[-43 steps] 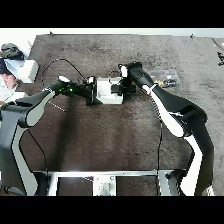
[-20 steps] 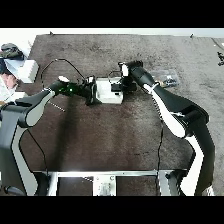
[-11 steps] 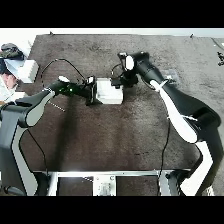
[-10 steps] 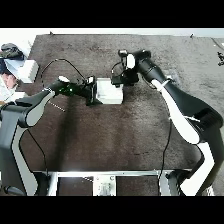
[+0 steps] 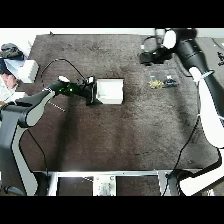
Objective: Fold the box and place the chain.
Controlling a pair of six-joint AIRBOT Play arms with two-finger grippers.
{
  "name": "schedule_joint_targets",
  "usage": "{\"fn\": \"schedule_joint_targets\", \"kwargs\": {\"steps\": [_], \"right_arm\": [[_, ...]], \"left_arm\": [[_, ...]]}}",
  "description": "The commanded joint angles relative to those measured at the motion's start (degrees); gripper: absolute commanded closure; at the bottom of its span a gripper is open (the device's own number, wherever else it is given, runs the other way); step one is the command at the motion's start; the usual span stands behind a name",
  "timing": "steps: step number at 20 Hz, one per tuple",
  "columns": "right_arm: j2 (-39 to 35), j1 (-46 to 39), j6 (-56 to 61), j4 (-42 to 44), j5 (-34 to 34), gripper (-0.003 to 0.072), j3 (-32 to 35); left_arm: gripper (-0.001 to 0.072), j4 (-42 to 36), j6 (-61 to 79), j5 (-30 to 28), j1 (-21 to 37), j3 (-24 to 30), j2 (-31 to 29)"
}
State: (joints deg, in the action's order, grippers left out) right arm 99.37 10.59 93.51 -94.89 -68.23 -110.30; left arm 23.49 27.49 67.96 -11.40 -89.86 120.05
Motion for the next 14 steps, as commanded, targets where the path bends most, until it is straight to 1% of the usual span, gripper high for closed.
{"fn": "schedule_joint_targets", "kwargs": {"steps": [1, 2, 3, 4, 8, 14], "right_arm": [[3.19, -9.18, -1.44, 6.14, 0.35, 0.0342, 0.00], [5.07, -10.69, -2.54, 7.39, 0.26, 0.0348, 0.00], [6.75, -11.52, -2.54, 7.50, 0.26, 0.0405, 0.00], [8.31, -12.07, -2.60, 7.78, 0.31, 0.0413, 0.00], [12.24, -12.50, -4.26, 7.74, -0.11, 0.0412, 0.00], [15.43, -12.79, -4.42, 7.78, 0.20, 0.0412, 0.00]], "left_arm": [[0.0446, 0.00, 0.00, -0.02, 0.02, -0.02, 0.02], [0.0446, 0.00, -0.02, -0.02, 0.02, 0.00, 0.02], [0.0446, 0.00, 0.00, -0.02, 0.02, -0.02, 0.02], [0.0446, 0.00, -0.02, -0.02, 0.02, -0.02, 0.02], [0.0446, 0.00, 0.00, -0.02, 0.02, -0.02, 0.02], [0.0446, 0.00, -0.02, -0.02, 0.02, -0.02, 0.02]]}}
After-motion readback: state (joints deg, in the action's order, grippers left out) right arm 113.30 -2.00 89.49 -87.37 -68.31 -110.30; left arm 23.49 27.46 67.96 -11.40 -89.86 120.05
